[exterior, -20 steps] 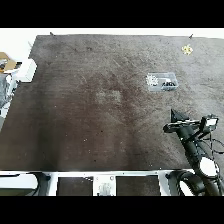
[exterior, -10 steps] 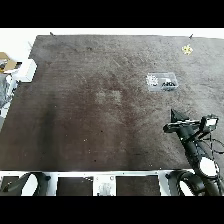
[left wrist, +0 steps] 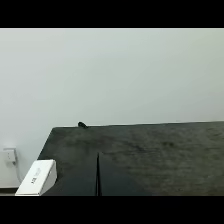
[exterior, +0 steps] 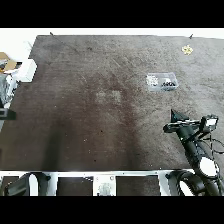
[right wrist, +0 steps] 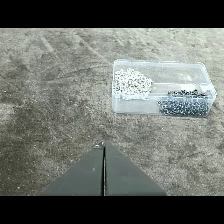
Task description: Fold the box and place the chain.
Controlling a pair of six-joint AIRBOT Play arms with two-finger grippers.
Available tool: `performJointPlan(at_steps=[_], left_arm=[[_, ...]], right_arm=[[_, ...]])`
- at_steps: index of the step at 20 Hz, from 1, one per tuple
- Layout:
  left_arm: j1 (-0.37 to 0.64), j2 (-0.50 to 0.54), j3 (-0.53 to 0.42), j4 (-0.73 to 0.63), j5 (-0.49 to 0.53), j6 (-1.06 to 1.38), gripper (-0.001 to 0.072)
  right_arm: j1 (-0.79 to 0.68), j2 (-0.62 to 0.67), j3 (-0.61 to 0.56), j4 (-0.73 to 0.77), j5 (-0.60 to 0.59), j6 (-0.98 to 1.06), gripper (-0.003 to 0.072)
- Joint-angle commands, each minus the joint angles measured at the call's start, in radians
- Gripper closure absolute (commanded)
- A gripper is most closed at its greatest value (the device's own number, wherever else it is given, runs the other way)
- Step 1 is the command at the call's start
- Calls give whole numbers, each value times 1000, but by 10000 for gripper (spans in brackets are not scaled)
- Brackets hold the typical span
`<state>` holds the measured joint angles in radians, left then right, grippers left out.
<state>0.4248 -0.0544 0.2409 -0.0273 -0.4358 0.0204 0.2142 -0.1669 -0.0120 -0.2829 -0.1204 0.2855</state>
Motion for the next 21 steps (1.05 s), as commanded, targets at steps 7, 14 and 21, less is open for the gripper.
performJointPlan(at_steps=[7,14,21], left_arm=[[-324,77,-72,185,248,-177,705],[-324,74,-137,185,218,-177,700],[-324,74,-137,185,214,-177,698]], right_arm=[[1,1,-1,0,0,0,684],[1,1,-1,0,0,0,684],[1,1,-1,0,0,0,684]])
